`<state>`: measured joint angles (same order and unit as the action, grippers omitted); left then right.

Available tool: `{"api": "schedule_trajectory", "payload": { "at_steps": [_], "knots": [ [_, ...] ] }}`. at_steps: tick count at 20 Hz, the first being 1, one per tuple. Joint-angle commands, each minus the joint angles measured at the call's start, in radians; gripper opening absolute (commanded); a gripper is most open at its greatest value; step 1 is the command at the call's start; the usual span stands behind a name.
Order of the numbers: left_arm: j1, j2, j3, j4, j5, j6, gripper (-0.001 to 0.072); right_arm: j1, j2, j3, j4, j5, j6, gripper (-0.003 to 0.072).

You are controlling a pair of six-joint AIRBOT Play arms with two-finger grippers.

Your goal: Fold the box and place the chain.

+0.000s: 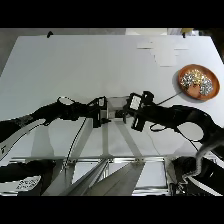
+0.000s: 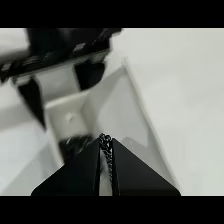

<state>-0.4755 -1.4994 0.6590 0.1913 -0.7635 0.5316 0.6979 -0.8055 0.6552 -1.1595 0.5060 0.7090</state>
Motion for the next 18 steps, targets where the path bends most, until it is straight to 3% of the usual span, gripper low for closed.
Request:
{"api": "schedule_trajectory", "payload": {
  "at_steps": [1, 10, 18],
  "knots": [
    [0.0, 0.0, 0.0, 0.0, -0.003, 0.0, 0.0014, 0.001, 0.003, 0.045, 0.016, -0.123, 0.012, 0.0017],
    [0.0, 0.0, 0.0, 0.0, -0.003, 0.0, 0.0014, 0.0, 0.003, 0.068, 0.016, -0.246, 0.106, 0.0018],
    [0.0, 0.0, 0.0, 0.0, -0.003, 0.0, 0.0014, 0.0, 0.003, 0.078, 0.016, -0.255, 0.133, 0.0018]
  ]
}}
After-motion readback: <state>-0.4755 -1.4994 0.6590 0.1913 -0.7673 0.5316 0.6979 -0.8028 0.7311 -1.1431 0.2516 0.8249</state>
